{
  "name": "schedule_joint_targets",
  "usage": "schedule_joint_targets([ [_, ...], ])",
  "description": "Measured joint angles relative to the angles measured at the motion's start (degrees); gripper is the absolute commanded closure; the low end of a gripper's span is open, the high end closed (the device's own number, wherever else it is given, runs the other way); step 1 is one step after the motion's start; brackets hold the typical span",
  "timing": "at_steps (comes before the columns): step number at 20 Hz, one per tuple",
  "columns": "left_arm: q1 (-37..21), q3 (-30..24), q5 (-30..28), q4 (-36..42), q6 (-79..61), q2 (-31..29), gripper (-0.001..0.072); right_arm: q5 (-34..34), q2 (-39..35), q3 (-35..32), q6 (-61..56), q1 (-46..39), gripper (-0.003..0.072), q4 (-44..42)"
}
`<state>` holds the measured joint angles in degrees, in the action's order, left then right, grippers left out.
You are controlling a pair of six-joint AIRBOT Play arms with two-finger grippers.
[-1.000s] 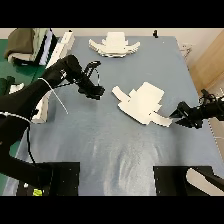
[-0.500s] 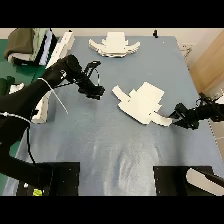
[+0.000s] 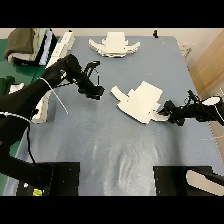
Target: Fold the box.
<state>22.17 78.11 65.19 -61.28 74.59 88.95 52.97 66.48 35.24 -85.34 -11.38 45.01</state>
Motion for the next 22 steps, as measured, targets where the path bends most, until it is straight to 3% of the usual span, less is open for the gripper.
schedule_joint_targets([
  [1, 0.0, 0.0, 0.2, 0.09, 0.0, 0.0, 0.0693, -0.52, 0.07, -0.04, 0.79, 0.26, 0.0684, -0.55],
  [6, 0.0, 0.0, -0.26, 0.15, 0.0, 0.0, 0.0694, 0.48, 0.11, -0.07, 8.9, 0.76, 0.0685, -5.22],
  [10, -0.61, 0.11, 1.33, 0.37, 0.0, 0.0, 0.0694, 10.62, 0.11, -0.04, 14.69, 1.05, 0.0686, -5.95],
  [14, -4.2, 0.22, 8.68, 4.57, -1.16, 0.0, 0.0694, 20.02, 1.18, -0.04, 17.31, 1.09, 0.0686, -0.42],
  [18, -7.5, 0.2, 15.21, 11.08, -3.04, -0.02, 0.0694, 21.33, 3.26, -0.04, 20.61, 1.09, 0.0686, 0.59],
  [22, -7.8, -3.67, 16.48, 13.97, -4.68, -2.47, 0.0695, 18.51, 3.87, -0.04, 25.73, 2.32, 0.0686, -1.57],
])
